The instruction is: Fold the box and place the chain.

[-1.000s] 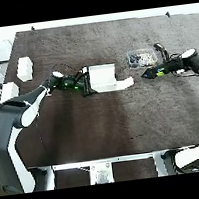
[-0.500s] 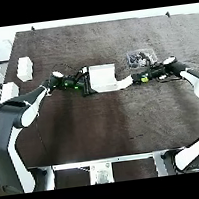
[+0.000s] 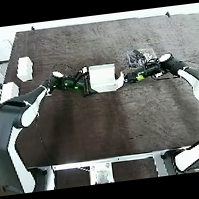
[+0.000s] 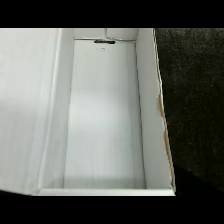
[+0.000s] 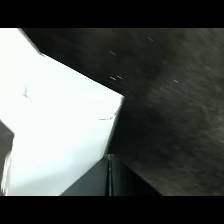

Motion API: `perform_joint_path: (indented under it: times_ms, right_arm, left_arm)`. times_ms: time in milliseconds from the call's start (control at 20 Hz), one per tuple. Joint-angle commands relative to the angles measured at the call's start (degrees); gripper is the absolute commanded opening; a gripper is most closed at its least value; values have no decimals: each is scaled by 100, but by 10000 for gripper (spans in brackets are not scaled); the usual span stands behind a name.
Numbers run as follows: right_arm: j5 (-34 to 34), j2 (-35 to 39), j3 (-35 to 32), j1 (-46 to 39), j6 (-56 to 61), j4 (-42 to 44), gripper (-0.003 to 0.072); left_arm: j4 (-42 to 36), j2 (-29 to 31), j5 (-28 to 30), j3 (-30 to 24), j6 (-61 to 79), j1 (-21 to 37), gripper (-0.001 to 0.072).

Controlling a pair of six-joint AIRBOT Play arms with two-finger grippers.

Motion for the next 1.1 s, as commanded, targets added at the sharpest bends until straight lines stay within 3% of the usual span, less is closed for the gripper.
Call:
perform_joint_path:
  times_ms: [0,150,250,450,550,1050]
  right_arm:
    - [17,199,7,68,57,28,176]
    - [81,199,4,105,57,79,215]
    - [118,199,4,120,52,284,309]
    - [114,186,4,179,50,319,311]
    - [111,177,7,232,50,317,374]
    - [-101,175,44,422,55,258,378]
  left_arm:
    - [0,0,0,-2,0,2,335]
    - [0,0,2,-2,0,2,335]
    - [0,0,2,-2,0,2,335]
    - [0,0,2,-2,0,2,335]
    - [0,0,2,-2,0,2,335]
    - [0,0,0,-2,0,2,335]
